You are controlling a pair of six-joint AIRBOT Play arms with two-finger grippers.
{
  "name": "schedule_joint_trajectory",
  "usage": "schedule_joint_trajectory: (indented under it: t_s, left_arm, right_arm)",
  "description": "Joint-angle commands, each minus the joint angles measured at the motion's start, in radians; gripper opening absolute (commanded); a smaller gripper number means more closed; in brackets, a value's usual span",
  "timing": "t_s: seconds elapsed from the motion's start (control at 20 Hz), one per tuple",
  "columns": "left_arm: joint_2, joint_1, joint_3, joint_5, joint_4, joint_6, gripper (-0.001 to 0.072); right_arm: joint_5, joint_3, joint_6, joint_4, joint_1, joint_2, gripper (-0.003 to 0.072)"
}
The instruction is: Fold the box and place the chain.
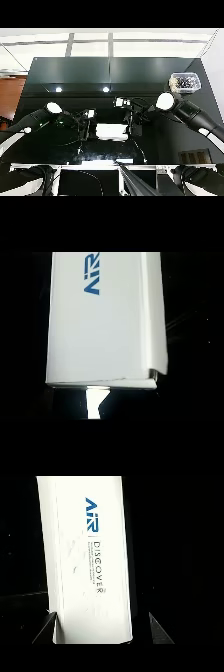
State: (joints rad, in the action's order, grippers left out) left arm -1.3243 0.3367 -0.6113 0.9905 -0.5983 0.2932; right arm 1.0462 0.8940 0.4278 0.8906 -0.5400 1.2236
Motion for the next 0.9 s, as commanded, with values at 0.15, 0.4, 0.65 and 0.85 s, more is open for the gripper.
schedule_joint_trajectory:
  t_s: [0.15, 0.4, 0.65, 0.85]
  left_arm:
    - [-0.001, 0.001, 0.000, 0.000, 0.000, 0.002, 0.0372]
    - [-0.001, 0.001, 0.000, 0.000, 0.000, 0.002, 0.0372]
    - [-0.001, 0.001, 0.000, 0.000, 0.000, 0.002, 0.0372]
    - [-0.001, 0.001, 0.000, 0.000, 0.000, 0.002, 0.0372]
  right_arm:
    - [-0.016, -0.002, 0.011, -0.014, 0.000, 0.001, 0.0471]
    - [0.012, -0.002, 0.033, -0.051, 0.000, 0.001, 0.0469]
    - [0.050, -0.002, 0.040, -0.039, -0.022, 0.001, 0.0240]
    - [0.048, -0.002, 0.048, -0.019, -0.034, 0.001, 0.0240]
